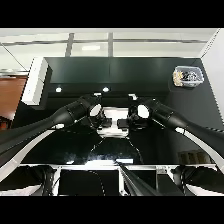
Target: Fold the box and place the chain.
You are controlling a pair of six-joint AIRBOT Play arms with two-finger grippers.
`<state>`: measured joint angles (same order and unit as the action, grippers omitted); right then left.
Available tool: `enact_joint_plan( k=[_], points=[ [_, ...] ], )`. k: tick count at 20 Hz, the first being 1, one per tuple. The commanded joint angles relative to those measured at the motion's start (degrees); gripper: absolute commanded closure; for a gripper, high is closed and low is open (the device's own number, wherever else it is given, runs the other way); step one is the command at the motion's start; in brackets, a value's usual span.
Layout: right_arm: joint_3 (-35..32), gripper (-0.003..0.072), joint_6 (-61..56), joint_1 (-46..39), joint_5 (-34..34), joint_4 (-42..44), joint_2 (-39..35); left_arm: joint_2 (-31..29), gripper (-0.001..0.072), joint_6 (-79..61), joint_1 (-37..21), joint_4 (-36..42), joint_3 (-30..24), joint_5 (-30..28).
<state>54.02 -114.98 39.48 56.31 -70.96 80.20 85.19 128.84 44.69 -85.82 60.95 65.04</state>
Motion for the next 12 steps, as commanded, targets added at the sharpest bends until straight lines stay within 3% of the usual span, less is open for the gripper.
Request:
enact_joint_plan(
  k=[1,12],
  points=[
    [2.8,0.0265,-2.7,1.0,2.1,-1.4,1.7,0.0,0.0683,0.0,0.0,0.0,0.0,0.0],
    [4.6,0.0266,-8.7,2.2,4.8,-6.0,3.8,0.0,0.0684,0.0,0.0,0.0,0.0,0.0]
  ],
)
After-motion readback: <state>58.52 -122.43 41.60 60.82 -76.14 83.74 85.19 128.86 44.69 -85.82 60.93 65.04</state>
